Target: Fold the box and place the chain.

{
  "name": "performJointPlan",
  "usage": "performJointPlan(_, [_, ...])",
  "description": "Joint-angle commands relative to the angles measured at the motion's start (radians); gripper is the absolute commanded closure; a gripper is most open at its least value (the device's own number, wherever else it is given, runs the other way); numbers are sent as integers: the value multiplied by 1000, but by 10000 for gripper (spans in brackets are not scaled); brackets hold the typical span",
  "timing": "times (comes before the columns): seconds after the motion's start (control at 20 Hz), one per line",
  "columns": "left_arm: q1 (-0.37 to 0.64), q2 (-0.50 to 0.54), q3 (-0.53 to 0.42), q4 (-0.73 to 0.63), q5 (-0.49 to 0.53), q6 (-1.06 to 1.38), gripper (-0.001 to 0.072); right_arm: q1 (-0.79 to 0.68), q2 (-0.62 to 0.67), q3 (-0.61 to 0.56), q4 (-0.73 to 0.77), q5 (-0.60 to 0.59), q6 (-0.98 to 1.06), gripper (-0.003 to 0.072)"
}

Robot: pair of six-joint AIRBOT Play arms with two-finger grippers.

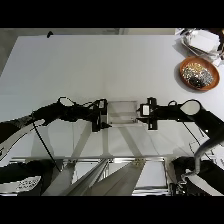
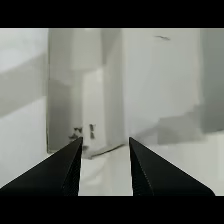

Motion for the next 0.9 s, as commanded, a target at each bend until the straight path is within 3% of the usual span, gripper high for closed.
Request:
performJointPlan(0.0, [1, 0, 0, 1, 0, 2, 621, -102, 122, 0, -31, 87, 153, 371])
performJointPlan(0.1, [1, 0, 0, 1, 0, 2, 621, -180, 157, 0, -46, 150, 250, 537])
performJointPlan(0.15, [0, 0, 0, 1, 0, 2, 621, -212, 164, 0, -62, 150, 341, 667])
performJointPlan(0.45, [1, 0, 0, 1, 0, 2, 621, -237, 159, -10, -494, 8, 1178, 672])
performJointPlan(0.85, [0, 0, 0, 1, 0, 2, 621, -237, -59, -24, -235, 66, 1148, 676])
